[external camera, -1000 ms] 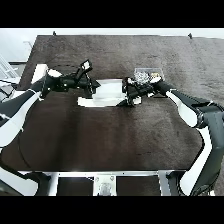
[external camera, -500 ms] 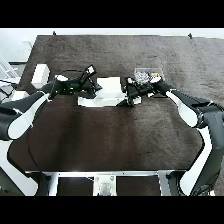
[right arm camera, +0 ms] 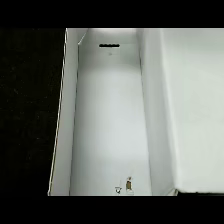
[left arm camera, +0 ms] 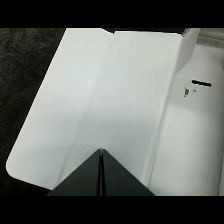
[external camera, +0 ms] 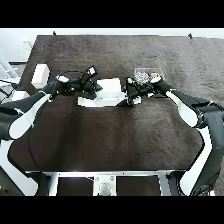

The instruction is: Fold the box and place the chain.

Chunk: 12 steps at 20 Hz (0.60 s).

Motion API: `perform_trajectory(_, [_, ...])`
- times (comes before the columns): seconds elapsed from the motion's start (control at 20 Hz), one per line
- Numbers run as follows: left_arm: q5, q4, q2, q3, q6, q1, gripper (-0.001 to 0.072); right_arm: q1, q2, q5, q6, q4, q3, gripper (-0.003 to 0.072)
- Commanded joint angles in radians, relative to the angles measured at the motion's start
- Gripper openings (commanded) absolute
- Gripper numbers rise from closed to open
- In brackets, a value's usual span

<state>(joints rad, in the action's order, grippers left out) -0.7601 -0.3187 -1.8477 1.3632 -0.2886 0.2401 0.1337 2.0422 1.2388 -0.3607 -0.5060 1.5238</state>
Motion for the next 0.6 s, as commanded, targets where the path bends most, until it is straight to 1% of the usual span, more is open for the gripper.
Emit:
perform_trajectory(0.0, [-0.045,-0.026,0.032,0.001,0.001,-0.021,0.0021,0.001,0.0,0.0,0.001,0.0,0.0,0.0587])
perform_trajectory(0.05, [-0.077,-0.039,0.048,0.001,0.002,-0.035,0.0022,0.001,0.0,0.0,0.001,0.0,0.0,0.0587])
perform_trajectory(0.15, [-0.176,-0.043,0.093,0.002,0.003,-0.067,0.0023,0.001,0.0,0.001,0.001,0.0,0.0,0.0587])
perform_trajectory(0.2, [-0.236,-0.061,0.111,0.002,0.003,-0.078,0.0081,0.001,0.0,0.0,0.001,0.0,0.0,0.0587])
perform_trajectory(0.25, [-0.282,-0.102,0.132,0.003,0.005,-0.084,0.0367,0.001,0.0,0.0,0.001,0.0,0.0,0.0586])
perform_trajectory(0.3, [-0.301,-0.163,0.153,0.003,0.051,-0.088,0.0481,0.001,0.0,0.001,0.001,0.0,0.0,0.0587])
perform_trajectory(0.45, [-0.356,-0.404,0.192,0.003,0.182,-0.088,0.0479,0.001,0.0,0.0,0.001,0.0,0.0,0.0586])
perform_trajectory(0.55, [-0.379,-0.511,0.198,0.003,0.264,-0.088,0.0479,0.001,0.0,0.0,0.001,0.0,0.0,0.0587])
